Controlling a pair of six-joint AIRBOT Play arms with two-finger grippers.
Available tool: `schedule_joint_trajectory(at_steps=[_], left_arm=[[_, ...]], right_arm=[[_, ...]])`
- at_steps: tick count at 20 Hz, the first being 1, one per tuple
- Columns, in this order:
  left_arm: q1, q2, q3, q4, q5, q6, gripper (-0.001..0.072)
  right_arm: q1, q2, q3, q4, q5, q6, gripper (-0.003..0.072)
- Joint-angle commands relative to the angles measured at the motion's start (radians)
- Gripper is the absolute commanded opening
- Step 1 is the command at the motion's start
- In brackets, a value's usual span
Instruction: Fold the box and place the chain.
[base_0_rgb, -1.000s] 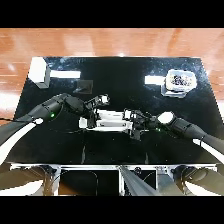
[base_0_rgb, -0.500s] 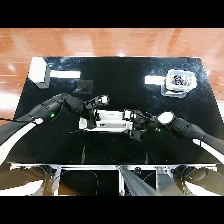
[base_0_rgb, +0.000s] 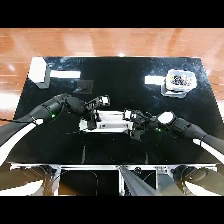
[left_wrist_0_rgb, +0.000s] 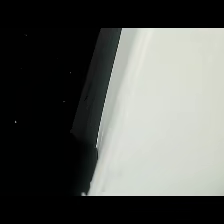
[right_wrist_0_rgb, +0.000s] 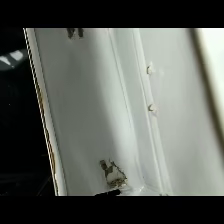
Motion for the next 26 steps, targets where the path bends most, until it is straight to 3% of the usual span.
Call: schedule_joint_trajectory(at_steps=[1, 4, 6, 7, 10, 12, 18, 22, 23, 25, 26], left_arm=[[-0.002, 0.000, 0.000, 0.001, 0.020, -0.019, 0.0020], [-0.002, 0.002, 0.000, 0.001, 0.048, -0.021, 0.0041], [-0.002, 0.002, 0.000, 0.001, 0.049, -0.022, 0.0222], [-0.002, 0.004, 0.000, 0.002, 0.048, -0.022, 0.0225], [-0.001, 0.028, 0.000, 0.057, 0.043, -0.040, 0.0453], [0.000, 0.047, 0.002, 0.126, 0.040, -0.105, 0.0524], [0.000, 0.116, 0.002, 0.199, 0.048, -0.158, 0.0525], [0.065, 0.181, 0.003, 0.199, 0.143, -0.185, 0.0512], [0.094, 0.196, 0.003, 0.198, 0.178, -0.215, 0.0473], [0.148, 0.218, 0.002, 0.195, 0.289, -0.272, 0.0291], [0.168, 0.223, 0.001, 0.195, 0.356, -0.285, 0.0039]], right_arm=[[0.000, 0.000, 0.001, 0.002, -0.001, 0.000, 0.0585], [0.000, 0.000, 0.001, 0.001, -0.001, 0.000, 0.0584], [0.000, 0.000, 0.001, 0.002, -0.001, 0.000, 0.0585], [0.000, 0.000, 0.001, 0.002, -0.001, 0.000, 0.0584], [0.000, 0.000, 0.001, 0.002, -0.001, 0.000, 0.0584], [0.000, 0.000, 0.001, 0.002, -0.001, 0.000, 0.0585], [0.000, 0.000, 0.001, 0.002, -0.002, 0.000, 0.0585], [0.000, 0.000, 0.001, 0.002, -0.002, 0.000, 0.0585], [0.000, 0.000, 0.001, 0.002, -0.002, 0.000, 0.0585], [0.000, 0.000, 0.001, 0.002, -0.002, 0.000, 0.0585], [0.000, 0.000, 0.001, 0.002, -0.002, 0.000, 0.0585]])
